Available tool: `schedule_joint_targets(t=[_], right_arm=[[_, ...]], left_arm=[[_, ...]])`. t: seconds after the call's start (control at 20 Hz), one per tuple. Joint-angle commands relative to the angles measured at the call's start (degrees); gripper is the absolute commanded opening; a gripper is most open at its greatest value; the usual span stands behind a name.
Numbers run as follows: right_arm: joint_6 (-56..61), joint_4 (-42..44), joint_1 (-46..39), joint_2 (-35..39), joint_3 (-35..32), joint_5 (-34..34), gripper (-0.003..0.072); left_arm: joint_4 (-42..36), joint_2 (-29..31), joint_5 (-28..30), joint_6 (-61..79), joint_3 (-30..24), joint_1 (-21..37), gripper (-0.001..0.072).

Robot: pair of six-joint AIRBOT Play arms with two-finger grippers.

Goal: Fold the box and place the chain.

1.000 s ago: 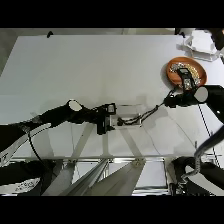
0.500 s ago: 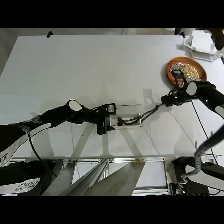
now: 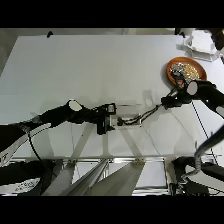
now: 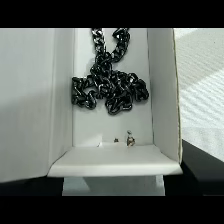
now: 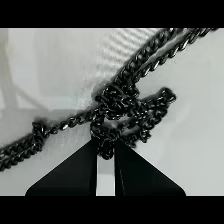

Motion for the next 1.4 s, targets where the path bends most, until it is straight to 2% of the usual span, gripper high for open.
schedule_joint_targets(t=[0.0, 0.3, 0.55, 0.7, 0.9, 1.1, 1.2, 1.35], right_arm=[[-0.07, 0.09, -0.02, 6.88, 0.02, 2.91, 0.0005], [-4.55, 5.46, -0.02, 27.43, 0.04, 8.55, 0.0005], [-12.85, 18.8, -0.02, 43.25, 1.25, 9.38, 0.0005], [-14.49, 25.0, 0.02, 48.54, 4.02, 9.75, 0.0005], [-19.98, 37.7, 0.04, 49.48, 5.38, 14.34, 0.0005], [-23.8, 43.56, 0.11, 45.2, 5.35, 19.69, 0.0005], [-24.24, 44.61, 2.82, 41.99, 5.31, 19.82, 0.0005], [-23.82, 41.38, 12.81, 36.44, 4.7, 17.92, 0.0005]], left_arm=[[0.0, 0.02, 0.02, 0.0, -0.02, 0.0, 0.0412], [0.0, 0.02, 0.02, 0.0, -0.02, -0.04, 0.0412], [0.0, 0.02, 0.04, 0.0, -0.02, -0.04, 0.0412], [0.0, 0.02, 0.02, 0.0, -0.02, -0.04, 0.0412], [0.0, 0.02, 0.02, 0.0, -0.02, -0.04, 0.0412], [0.0, 0.02, 0.02, 0.0, -0.02, -0.04, 0.0412], [0.02, 0.02, 0.02, 0.0, -0.02, -0.04, 0.0412], [0.0, 0.02, 0.02, 0.0, -0.02, -0.04, 0.0412]])
